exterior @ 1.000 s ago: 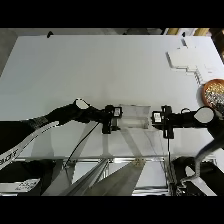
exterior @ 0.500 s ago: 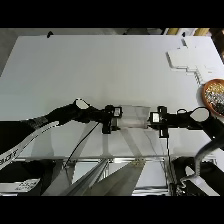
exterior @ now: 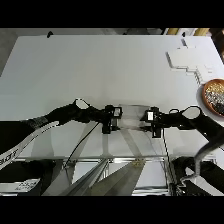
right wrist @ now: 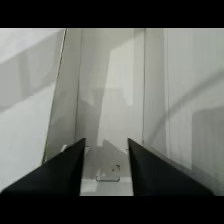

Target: Fold the box and place the chain.

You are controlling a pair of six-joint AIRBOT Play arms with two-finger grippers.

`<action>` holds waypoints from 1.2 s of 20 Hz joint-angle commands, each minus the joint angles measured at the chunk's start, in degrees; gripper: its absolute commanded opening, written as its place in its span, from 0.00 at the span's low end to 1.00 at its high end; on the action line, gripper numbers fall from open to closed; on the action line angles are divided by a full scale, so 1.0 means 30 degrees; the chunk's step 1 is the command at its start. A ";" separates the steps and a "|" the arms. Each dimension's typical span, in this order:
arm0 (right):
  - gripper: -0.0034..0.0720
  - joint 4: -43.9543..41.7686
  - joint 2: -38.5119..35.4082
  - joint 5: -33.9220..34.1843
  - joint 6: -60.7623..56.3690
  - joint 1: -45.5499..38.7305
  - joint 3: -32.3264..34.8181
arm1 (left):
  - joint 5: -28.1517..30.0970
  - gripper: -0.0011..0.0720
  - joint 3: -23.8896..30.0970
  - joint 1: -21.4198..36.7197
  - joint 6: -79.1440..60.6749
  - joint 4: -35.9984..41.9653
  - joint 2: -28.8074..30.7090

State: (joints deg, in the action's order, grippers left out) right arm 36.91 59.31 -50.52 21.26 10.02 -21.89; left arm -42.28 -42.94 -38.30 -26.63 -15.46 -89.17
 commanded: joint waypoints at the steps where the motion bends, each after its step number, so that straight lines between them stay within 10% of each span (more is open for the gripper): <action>1: 0.60 -0.0364 0.0211 0.0080 -0.0831 0.0226 0.0015 | 0.0007 0.44 0.0000 0.0000 0.0015 0.0007 -0.0007; 10: 0.56 0.3716 -0.4167 -0.1392 -0.6113 0.0204 0.0015 | 0.0007 0.44 0.0000 0.0000 0.0015 0.0007 -0.0007; 14: 0.07 0.6601 -0.7664 -0.2025 -0.9209 0.0204 0.0007 | 0.0007 0.44 0.0000 0.0000 0.0015 0.0015 -0.0007; 24: 0.07 0.6739 -0.8852 0.0372 -2.3846 -0.5064 -0.0437 | 0.0015 0.44 0.0000 0.0000 0.0015 0.0015 -0.0007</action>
State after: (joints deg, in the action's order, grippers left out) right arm 56.60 32.69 -51.83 -36.49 -0.58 -22.90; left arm -42.24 -42.94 -38.33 -26.57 -15.42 -89.17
